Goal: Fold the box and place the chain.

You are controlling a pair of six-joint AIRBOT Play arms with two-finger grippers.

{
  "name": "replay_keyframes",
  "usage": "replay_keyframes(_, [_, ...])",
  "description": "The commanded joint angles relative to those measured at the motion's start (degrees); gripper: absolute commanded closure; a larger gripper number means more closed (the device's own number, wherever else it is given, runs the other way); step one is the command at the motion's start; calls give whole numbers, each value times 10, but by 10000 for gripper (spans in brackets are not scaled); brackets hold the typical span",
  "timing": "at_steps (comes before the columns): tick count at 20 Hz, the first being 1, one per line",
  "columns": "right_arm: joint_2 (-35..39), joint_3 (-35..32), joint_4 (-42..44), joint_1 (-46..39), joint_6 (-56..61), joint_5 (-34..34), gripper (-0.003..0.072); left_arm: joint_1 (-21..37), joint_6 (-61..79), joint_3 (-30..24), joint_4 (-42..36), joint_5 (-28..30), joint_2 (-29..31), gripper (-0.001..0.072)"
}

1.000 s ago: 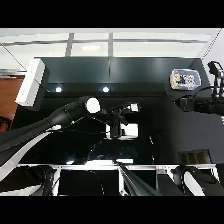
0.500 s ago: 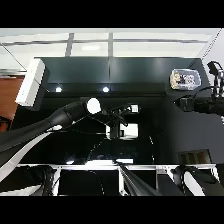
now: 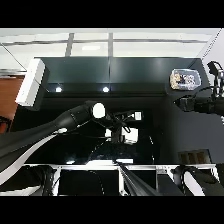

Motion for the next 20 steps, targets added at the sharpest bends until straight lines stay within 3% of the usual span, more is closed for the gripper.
replay_keyframes(1, [0,0,0,0,0,0,666,-16,0,0,75,1,-9,-4])
replay_keyframes(8, [0,0,0,0,0,0,666,-24,1,0,98,47,-15,4])
replay_keyframes(9, [0,0,0,0,0,0,665,-24,0,0,105,41,-15,135])
replay_keyframes(10, [0,0,0,0,0,0,666,-24,-5,0,108,31,-11,327])
replay_keyframes(11, [0,0,0,0,0,0,666,-21,-27,0,115,21,-4,368])
replay_keyframes(15, [0,0,0,0,0,0,666,35,-200,0,202,-32,55,376])
replay_keyframes(20, [0,0,-2,0,0,0,666,207,-387,-7,324,-180,136,375])
